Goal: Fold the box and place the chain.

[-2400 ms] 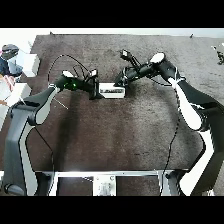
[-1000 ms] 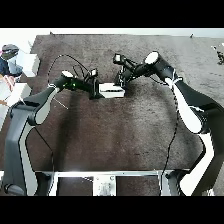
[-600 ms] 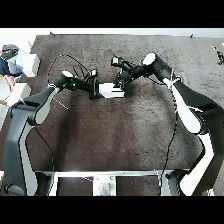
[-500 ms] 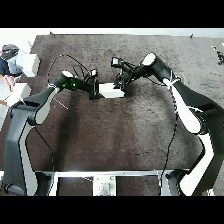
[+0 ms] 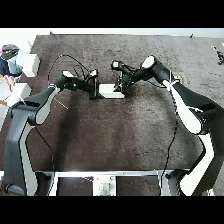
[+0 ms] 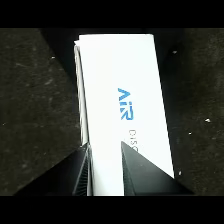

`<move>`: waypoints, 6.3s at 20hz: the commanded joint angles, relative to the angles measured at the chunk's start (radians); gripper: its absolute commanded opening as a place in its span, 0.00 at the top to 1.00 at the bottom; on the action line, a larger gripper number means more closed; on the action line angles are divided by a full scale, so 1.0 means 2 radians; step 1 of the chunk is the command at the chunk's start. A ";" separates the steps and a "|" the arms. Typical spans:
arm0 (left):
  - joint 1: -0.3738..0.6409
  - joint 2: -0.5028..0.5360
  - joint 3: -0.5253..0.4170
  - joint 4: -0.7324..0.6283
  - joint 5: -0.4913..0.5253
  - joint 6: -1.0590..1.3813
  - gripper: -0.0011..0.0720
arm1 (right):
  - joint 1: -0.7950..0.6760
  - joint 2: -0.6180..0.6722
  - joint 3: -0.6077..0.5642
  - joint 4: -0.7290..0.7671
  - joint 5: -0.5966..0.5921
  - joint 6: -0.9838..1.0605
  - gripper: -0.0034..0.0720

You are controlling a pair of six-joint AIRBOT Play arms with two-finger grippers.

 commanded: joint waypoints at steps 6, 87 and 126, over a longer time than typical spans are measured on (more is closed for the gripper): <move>0.001 0.000 0.000 -0.001 0.003 -0.001 0.25 | -0.037 0.006 -0.001 0.184 0.010 0.000 0.68; 0.020 0.045 0.020 -0.055 -0.013 -0.100 0.97 | -0.133 0.953 -0.884 0.188 -0.632 0.163 0.94; 0.178 0.101 -0.141 0.245 0.561 -0.575 0.77 | -0.133 0.953 -0.884 0.188 -0.632 0.163 0.94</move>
